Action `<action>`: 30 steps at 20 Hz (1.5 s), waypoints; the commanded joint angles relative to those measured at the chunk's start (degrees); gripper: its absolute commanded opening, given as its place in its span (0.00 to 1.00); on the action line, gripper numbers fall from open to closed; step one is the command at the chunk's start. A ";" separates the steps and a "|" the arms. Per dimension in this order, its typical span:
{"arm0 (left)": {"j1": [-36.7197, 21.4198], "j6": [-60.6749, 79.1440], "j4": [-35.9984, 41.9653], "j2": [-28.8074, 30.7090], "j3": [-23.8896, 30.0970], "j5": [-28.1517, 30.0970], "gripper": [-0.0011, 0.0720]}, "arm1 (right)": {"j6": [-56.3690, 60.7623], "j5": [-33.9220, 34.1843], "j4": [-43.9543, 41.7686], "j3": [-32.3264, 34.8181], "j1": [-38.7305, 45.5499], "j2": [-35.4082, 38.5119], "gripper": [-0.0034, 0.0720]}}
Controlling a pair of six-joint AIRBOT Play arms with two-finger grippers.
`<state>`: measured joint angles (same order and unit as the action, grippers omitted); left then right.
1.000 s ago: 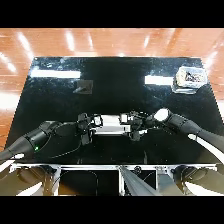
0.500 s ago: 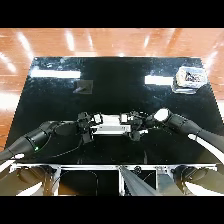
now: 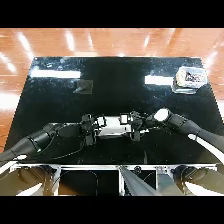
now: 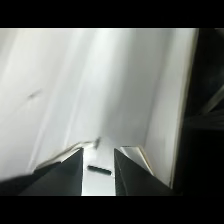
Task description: Fold the box and place the chain.
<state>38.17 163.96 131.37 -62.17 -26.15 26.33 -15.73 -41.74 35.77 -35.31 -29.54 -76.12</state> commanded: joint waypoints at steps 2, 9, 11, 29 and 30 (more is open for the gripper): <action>0.72 0.66 -0.31 -0.98 -0.02 -1.40 0.42 | 0.13 -0.07 -0.17 0.02 -0.04 -0.02 0.77; 0.72 0.63 -0.33 -1.11 -0.39 -3.06 0.67 | 0.13 -0.07 -0.17 0.02 -0.04 -0.02 0.77; 0.72 0.66 -0.31 -1.09 -0.39 -2.99 0.67 | 0.13 -0.07 -0.17 0.02 -0.04 -0.02 0.77; -5.49 -16.50 -9.40 9.62 -0.37 0.31 0.04 | 0.15 -0.07 -0.17 0.02 -0.04 -0.02 0.77; -6.88 -18.84 -10.54 11.63 -0.37 1.95 0.04 | 0.15 -0.07 -0.20 0.02 -0.04 -0.02 0.77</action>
<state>34.30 153.21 125.25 -55.00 -26.50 25.15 -15.46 -41.82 35.55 -35.29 -29.56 -76.14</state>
